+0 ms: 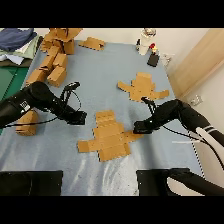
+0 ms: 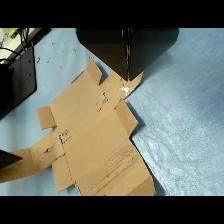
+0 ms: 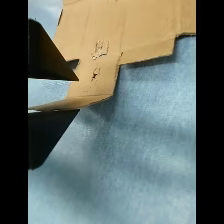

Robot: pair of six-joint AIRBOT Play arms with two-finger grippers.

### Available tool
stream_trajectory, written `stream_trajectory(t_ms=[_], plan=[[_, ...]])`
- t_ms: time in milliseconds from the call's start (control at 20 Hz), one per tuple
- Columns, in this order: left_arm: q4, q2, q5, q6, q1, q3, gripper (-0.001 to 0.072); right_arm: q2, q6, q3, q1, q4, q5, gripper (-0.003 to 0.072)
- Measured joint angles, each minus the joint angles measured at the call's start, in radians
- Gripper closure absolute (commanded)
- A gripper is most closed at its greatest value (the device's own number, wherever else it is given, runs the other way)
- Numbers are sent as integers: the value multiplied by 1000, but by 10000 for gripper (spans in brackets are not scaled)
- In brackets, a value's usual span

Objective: Fold the box.

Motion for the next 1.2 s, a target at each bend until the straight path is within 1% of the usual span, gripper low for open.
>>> stream_trajectory(t_ms=[200,300,400,450,500,550,600,650,700,800,1000,1100,1200], plan=[[-21,10,-29,-4,3,-7,697,-85,-46,35,0,33,-27,418],[-45,11,-50,-4,20,-9,697,-118,-72,42,0,55,-41,446],[-81,11,-78,2,53,-10,697,-142,-92,46,0,70,-57,603],[-103,12,-95,9,72,-10,697,-148,-103,47,1,80,-61,661],[-121,12,-115,19,93,-10,696,-154,-120,48,2,92,-68,680],[-138,12,-131,31,113,-10,696,-158,-139,48,5,107,-72,682],[-154,12,-153,45,132,-10,662,-161,-158,48,12,124,-76,683],[-164,12,-170,58,149,-11,423,-162,-181,48,24,146,-79,683],[-173,12,-185,69,167,-14,359,-159,-202,43,40,172,-77,683],[-181,12,-206,85,201,-33,359,-131,-234,15,91,211,-46,684],[-188,12,-231,139,273,-115,359,-6,-265,-87,202,248,123,684],[-195,11,-231,175,306,-163,359,55,-275,-132,235,254,185,683],[-221,7,-221,221,330,-204,359,96,-286,-163,251,253,222,684]])
